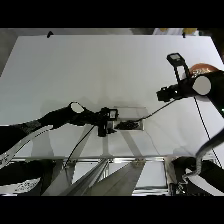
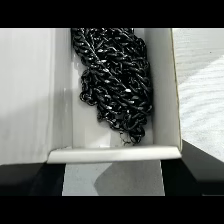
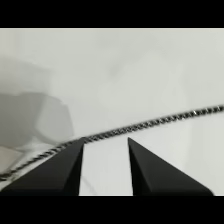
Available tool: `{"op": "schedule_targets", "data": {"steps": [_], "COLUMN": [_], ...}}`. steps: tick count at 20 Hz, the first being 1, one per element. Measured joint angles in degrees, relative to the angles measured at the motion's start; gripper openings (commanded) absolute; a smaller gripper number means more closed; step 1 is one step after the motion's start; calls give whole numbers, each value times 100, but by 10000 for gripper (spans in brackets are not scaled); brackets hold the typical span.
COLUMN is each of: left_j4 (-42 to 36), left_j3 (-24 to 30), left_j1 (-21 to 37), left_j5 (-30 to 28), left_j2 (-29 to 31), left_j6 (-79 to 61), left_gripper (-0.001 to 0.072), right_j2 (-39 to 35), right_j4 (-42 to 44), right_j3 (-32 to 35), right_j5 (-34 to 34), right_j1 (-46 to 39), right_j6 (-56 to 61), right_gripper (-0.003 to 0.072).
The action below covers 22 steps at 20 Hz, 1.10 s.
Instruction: Fold the box and place the chain.
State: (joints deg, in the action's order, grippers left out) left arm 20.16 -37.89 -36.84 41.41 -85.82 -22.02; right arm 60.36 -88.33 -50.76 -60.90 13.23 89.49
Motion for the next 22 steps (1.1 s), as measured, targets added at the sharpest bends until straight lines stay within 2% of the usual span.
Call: {"op": "schedule_targets", "data": {"steps": [5, 8, 22], "left_j4": [0, 0, 0], "left_j3": [0, 0, 0], "left_j1": [0, 0, 0], "left_j5": [-2, 0, -2], "left_j2": [0, 0, 0], "left_j6": [0, 0, 0], "left_gripper": [275, 275, 275], "right_j2": [348, 527, 855], "right_j4": [-26, -26, 245], "right_j3": [774, 1023, 1182], "right_j5": [387, 610, 1207], "right_j1": [-238, -275, -291], "right_j6": [-15, -11, 11], "right_gripper": [343, 344, 342]}}
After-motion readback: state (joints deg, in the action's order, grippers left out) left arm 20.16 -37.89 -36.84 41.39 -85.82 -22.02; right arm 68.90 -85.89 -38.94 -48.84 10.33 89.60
